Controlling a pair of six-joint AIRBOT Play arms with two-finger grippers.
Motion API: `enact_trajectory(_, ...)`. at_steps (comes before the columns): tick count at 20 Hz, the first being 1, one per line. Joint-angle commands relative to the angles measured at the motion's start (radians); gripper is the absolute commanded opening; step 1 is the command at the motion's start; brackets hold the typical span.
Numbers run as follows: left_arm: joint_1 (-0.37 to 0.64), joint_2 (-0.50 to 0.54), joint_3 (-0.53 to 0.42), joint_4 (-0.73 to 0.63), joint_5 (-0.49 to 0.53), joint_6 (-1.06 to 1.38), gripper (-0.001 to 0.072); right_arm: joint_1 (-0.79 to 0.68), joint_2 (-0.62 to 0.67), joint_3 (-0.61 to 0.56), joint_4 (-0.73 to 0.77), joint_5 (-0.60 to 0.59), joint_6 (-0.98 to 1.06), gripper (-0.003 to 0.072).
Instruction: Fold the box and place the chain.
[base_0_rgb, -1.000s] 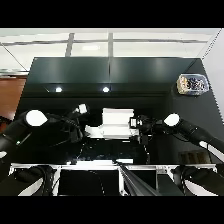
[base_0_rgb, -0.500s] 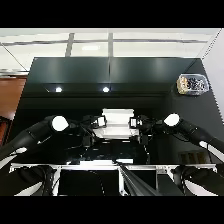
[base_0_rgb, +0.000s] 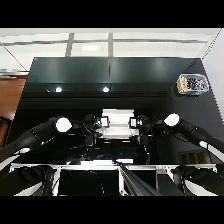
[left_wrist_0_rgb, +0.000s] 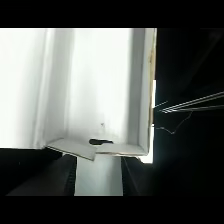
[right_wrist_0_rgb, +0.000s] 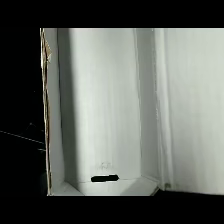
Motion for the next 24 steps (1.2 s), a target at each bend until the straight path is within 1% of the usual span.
enact_trajectory(1, -0.003, 0.0, 0.004, -0.01, 0.011, 0.001, 0.0327, 0.001, -0.001, 0.0, 0.0, 0.001, 0.0, 0.0435)
enact_trajectory(2, -0.005, -0.002, 0.004, -0.032, 0.009, 0.001, 0.0278, 0.001, -0.001, 0.0, 0.0, 0.0, 0.0, 0.0435)
enact_trajectory(3, -0.005, -0.007, 0.004, -0.064, 0.013, 0.001, 0.0203, 0.001, -0.001, 0.0, 0.0, 0.0, 0.0, 0.0435)
enact_trajectory(5, -0.009, -0.034, 0.004, -0.205, 0.015, 0.002, 0.0198, 0.001, -0.001, 0.0, 0.0, 0.0, 0.0, 0.0435)
enact_trajectory(6, -0.01, -0.047, 0.004, -0.239, 0.015, 0.005, 0.0197, 0.001, -0.001, 0.0, 0.0, 0.0, 0.0, 0.0434)
enact_trajectory(7, -0.011, -0.054, 0.004, -0.24, 0.018, 0.004, 0.015, 0.001, -0.001, 0.0, 0.0, 0.0, 0.0, 0.0435)
enact_trajectory(12, -0.017, -0.076, 0.004, -0.229, 0.008, 0.004, 0.0158, 0.001, -0.001, 0.0, 0.0, 0.0, 0.0, 0.0435)
enact_trajectory(14, -0.017, -0.076, 0.004, -0.231, 0.012, 0.004, 0.0227, 0.001, -0.001, 0.0, 0.0, 0.0, 0.0, 0.0435)
enact_trajectory(16, -0.017, -0.076, 0.004, -0.229, 0.012, 0.005, 0.0236, 0.001, -0.001, 0.0, 0.0, 0.0, 0.0, 0.0435)
enact_trajectory(17, -0.017, -0.076, 0.004, -0.229, 0.014, 0.005, 0.029, 0.001, -0.001, 0.0, 0.0, 0.0, 0.0, 0.0435)
enact_trajectory(19, -0.017, -0.076, 0.004, -0.229, 0.016, 0.006, 0.0297, 0.001, -0.001, 0.0, 0.0, 0.0, 0.0, 0.0435)
enact_trajectory(20, -0.017, -0.076, 0.004, -0.229, 0.016, 0.006, 0.0268, 0.001, -0.001, 0.0, 0.0, 0.0, 0.0, 0.0435)
enact_trajectory(21, -0.017, -0.076, 0.004, -0.229, 0.011, 0.005, 0.0267, 0.001, -0.001, 0.0, 0.0, 0.0, 0.0, 0.0435)
enact_trajectory(22, -0.017, -0.076, 0.004, -0.23, 0.011, 0.005, 0.0352, 0.001, -0.001, 0.0, 0.0, 0.0, 0.001, 0.0435)
enact_trajectory(23, -0.017, -0.076, 0.004, -0.23, 0.013, 0.005, 0.0474, 0.001, -0.001, 0.0, 0.0, 0.0, 0.0, 0.0435)
enact_trajectory(24, -0.016, -0.076, 0.004, -0.229, 0.016, 0.005, 0.0529, 0.001, -0.001, 0.0, 0.0, 0.0, 0.0, 0.0435)
